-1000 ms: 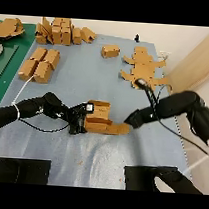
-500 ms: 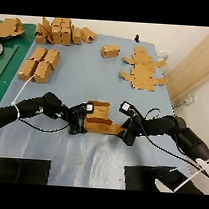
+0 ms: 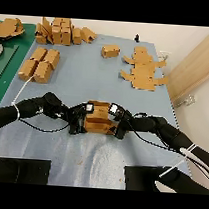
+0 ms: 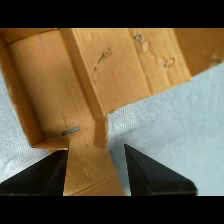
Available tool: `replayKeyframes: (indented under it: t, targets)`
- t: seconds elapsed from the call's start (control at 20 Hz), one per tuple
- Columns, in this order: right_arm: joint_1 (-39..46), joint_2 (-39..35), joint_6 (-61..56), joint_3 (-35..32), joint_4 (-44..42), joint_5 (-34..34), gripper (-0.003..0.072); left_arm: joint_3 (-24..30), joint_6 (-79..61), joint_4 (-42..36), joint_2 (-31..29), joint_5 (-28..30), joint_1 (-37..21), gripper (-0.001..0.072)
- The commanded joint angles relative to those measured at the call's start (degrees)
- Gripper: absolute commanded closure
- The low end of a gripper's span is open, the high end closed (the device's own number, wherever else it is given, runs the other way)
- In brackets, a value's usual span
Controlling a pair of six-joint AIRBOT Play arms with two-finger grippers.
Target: Fold the box.
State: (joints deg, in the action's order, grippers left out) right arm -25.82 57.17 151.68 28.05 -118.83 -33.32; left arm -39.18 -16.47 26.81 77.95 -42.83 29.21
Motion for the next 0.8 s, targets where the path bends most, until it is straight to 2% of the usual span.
replayKeyframes:
  t: [0.0,0.15,0.2,0.25,0.3,0.5,0.6,0.75]
  targets:
    - [-0.31,1.09,2.73,-0.04,-0.39,2.34,0.0141,-0.04,-0.02,0.0,0.02,0.0,0.0,0.0106]
    - [-0.37,1.09,2.91,-0.04,-0.59,-0.59,0.0155,-0.04,-0.02,0.02,0.02,0.0,0.0,0.0107]
    - [-0.37,1.07,2.91,-0.04,-0.59,-2.25,0.0261,-0.04,-0.02,0.0,0.02,0.0,0.0,0.0107]
    - [-0.37,1.01,2.91,-0.04,-0.59,-3.72,0.0398,-0.04,-0.02,0.0,0.02,0.0,0.0,0.0106]
    - [-0.37,0.98,2.91,-0.04,-0.59,-4.07,0.0429,-0.04,-0.02,0.0,0.02,0.0,0.0,0.0107]
    - [-0.37,0.98,3.08,0.02,-2.27,-2.89,0.043,-0.04,-0.02,0.0,0.02,0.0,0.0,0.0107]
    - [-0.37,0.98,5.62,0.02,-5.57,-3.08,0.0538,-0.04,-0.02,0.0,0.02,0.0,0.0,0.0107]
    - [-0.37,0.98,8.94,0.02,-8.09,-3.08,0.0538,-0.04,-0.02,0.0,0.02,0.0,0.0,0.0107]
